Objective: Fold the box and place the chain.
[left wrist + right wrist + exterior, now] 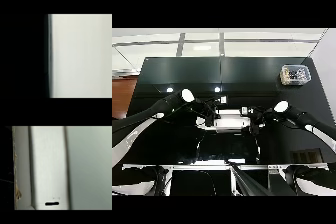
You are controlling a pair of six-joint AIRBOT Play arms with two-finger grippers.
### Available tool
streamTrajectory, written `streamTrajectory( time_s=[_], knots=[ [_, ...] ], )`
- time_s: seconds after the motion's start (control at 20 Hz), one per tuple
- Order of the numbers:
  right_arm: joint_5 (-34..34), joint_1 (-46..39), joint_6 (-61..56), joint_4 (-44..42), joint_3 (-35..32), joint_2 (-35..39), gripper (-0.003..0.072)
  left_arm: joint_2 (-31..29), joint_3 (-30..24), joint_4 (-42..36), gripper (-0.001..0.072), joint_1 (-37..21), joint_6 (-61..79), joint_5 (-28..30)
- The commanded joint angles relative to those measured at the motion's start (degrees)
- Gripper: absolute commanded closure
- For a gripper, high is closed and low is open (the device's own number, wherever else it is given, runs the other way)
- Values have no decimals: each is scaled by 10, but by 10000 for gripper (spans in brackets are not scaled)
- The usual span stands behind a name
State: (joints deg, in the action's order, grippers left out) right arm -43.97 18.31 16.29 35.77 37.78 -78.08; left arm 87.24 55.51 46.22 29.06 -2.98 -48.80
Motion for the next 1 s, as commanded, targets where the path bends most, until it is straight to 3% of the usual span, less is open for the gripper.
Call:
streamTrajectory(
  time_s=[0.0, 0.1, 0.25, 0.3, 0.4, 0.45, 0.7, 0.85, 0.9, 0.95],
  knots=[
    [3, 0, 0, 1, 0, 0, 93, 0, 0, -1, 682, 0, -1, 2],
    [3, 0, 0, 1, 0, 0, 262, 0, 0, -1, 682, 0, -2, 2],
    [4, 0, 0, 1, 0, 0, 270, -1, 0, -1, 674, 0, -5, 0],
    [4, 0, 0, 1, 0, 0, 270, -6, 0, 0, 515, 0, -5, -2],
    [5, 0, 0, 1, 0, 0, 270, -25, 0, 5, 73, -4, -5, -2],
    [5, 0, 0, 1, 0, 0, 271, -38, 0, 11, -11, -8, -14, -7],
    [7, 0, 0, 1, 0, 0, 270, -117, 0, 150, -10, -35, -183, -41],
    [7, 0, 0, 1, 0, 0, 270, -143, 0, 170, 18, -53, -283, -119],
    [7, 0, 0, 1, 0, 0, 270, -143, 0, 164, 98, -56, -313, -151],
    [7, 0, 0, 1, 0, 0, 270, -141, 0, 163, 347, -57, -333, -183]
  ],
)
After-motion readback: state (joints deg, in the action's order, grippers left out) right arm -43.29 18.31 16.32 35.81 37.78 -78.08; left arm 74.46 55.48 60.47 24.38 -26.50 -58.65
